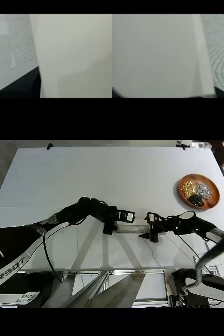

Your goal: Fold the box and place the chain.

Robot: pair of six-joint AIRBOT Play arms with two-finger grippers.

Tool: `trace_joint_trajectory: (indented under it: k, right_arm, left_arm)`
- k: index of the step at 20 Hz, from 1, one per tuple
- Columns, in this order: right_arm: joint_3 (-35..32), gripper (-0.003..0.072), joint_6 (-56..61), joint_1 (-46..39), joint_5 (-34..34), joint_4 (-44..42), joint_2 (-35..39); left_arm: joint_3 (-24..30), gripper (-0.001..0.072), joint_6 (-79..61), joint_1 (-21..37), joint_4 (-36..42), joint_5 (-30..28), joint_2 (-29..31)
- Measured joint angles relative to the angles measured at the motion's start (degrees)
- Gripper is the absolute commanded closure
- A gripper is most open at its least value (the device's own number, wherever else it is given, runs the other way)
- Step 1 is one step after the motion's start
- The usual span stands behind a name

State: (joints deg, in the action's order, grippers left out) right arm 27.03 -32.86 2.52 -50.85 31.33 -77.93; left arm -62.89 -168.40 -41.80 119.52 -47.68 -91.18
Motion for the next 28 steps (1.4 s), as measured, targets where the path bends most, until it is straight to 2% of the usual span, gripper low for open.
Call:
trace_joint_trajectory:
  k: [4, 6, 7, 11, 13, 14, 15, 16, 17, 19, 22, 28]
  right_arm:
    - [0.0, 0.0274, 0.0, 0.0, 0.0, 0.0, 0.0]
    - [0.0, 0.0274, 0.0, 0.0, 0.0, 0.0, 0.0]
    - [0.0, 0.0274, 0.0, 0.0, 0.0, 0.0, 0.0]
    - [0.0, 0.0274, 0.0, 0.0, 0.0, -0.1, 0.0]
    - [0.0, 0.0274, 0.0, 0.0, 0.0, -0.1, 0.0]
    - [0.0, 0.0274, 0.0, 0.0, 0.0, -0.1, 0.0]
    - [0.0, 0.0274, 0.0, 0.0, 0.0, -0.1, 0.0]
    - [0.0, 0.0274, 0.0, 0.0, 0.0, -0.1, 0.0]
    - [0.0, 0.0274, 0.0, 0.0, 0.0, -0.1, 0.0]
    - [0.0, 0.0274, 0.0, 0.0, 0.0, -0.1, 0.0]
    - [0.0, 0.0274, 0.0, 0.0, 0.0, -0.1, 0.0]
    - [0.0, 0.0274, 0.0, 0.0, 0.0, -0.1, 0.0]
  left_arm:
    - [0.0, 0.0285, 0.5, 0.0, -1.7, -0.3, 3.9]
    - [0.0, 0.0205, 2.1, 0.0, -4.2, -0.6, 6.0]
    - [0.0, 0.0197, 3.6, 0.2, -5.9, -0.9, 7.1]
    - [0.0, 0.0211, 12.2, 1.9, -12.1, -4.9, 11.3]
    - [0.0, 0.0357, 16.8, 3.4, -14.0, -8.5, 13.9]
    - [0.0, 0.0393, 18.9, 4.2, -14.4, -10.6, 15.4]
    - [0.0, 0.0497, 20.5, 4.8, -14.5, -12.6, 16.8]
    - [0.0, 0.0655, 21.8, 5.2, -13.8, -14.5, 18.1]
    - [0.0, 0.0700, 22.8, 5.6, -12.2, -16.2, 19.3]
    - [0.1, 0.0699, 23.2, 5.5, -6.8, -18.5, 20.8]
    - [0.6, 0.0698, 20.9, 3.1, 2.2, -18.6, 21.0]
    - [0.9, 0.0697, 18.3, -3.6, 9.8, -15.3, 14.8]
